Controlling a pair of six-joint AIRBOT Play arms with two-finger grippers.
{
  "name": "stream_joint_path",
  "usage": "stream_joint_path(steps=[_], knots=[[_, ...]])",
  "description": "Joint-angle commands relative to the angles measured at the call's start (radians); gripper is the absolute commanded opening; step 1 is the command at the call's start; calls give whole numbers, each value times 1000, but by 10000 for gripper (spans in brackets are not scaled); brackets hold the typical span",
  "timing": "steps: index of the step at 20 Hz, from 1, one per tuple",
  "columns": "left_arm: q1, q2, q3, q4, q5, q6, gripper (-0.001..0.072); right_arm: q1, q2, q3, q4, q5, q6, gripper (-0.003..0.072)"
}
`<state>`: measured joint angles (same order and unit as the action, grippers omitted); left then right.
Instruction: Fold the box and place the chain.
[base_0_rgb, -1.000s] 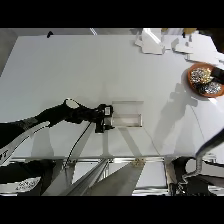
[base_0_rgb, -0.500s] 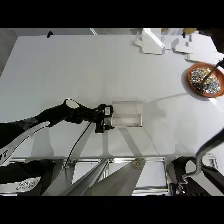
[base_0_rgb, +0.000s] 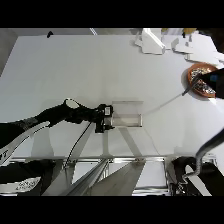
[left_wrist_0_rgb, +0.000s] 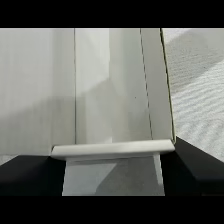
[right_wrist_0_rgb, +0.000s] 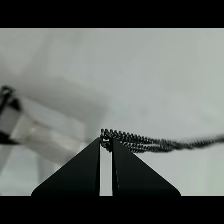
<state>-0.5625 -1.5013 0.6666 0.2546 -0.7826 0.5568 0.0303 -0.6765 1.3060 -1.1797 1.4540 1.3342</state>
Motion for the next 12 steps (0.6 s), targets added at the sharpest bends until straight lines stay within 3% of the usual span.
stream_joint_path(steps=[1, 4, 9, 12], knots=[[0, 0, 0, 0, 0, 0, 254, 121, 67, -2, 145, 26, 3, 17], [0, 0, 0, 0, 0, 0, 254, 224, 69, -7, 239, -12, 3, 17], [0, 0, 0, 0, 0, 0, 254, 386, 46, -97, 231, -135, -63, 18], [0, 0, 0, 0, 0, 0, 254, 431, 13, -196, 146, -179, -87, 18]])
